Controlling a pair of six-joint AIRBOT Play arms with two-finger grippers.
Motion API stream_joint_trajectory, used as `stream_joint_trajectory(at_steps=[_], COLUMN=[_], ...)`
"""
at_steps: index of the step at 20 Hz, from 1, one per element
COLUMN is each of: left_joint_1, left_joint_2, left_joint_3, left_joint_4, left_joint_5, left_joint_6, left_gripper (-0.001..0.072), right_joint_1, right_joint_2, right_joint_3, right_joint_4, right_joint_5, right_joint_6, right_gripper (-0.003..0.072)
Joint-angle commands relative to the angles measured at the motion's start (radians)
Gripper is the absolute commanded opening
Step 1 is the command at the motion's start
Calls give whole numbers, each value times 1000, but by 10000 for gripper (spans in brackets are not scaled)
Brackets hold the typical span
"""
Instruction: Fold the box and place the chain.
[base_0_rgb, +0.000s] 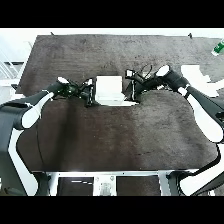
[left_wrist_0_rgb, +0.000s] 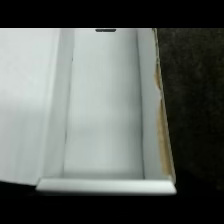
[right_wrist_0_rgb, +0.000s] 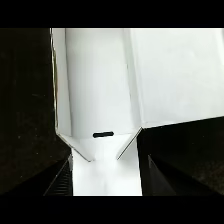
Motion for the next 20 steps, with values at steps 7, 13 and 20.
stream_joint_trajectory(at_steps=[7, 13, 20], left_joint_1=[0, 0, 0], left_joint_2=[0, 0, 0], left_joint_3=[0, 0, 0], left_joint_4=[0, 0, 0], left_joint_5=[0, 1, 1], left_joint_6=[0, 0, 0], left_gripper=[470, 469, 469], right_joint_1=[25, 60, 85], right_joint_2=[-27, -27, -48], right_joint_3=[-2, -2, -2], right_joint_4=[4, 38, 51], right_joint_5=[-30, -31, -73], right_joint_6=[-27, -27, -27], right_gripper=[361, 240, 221])
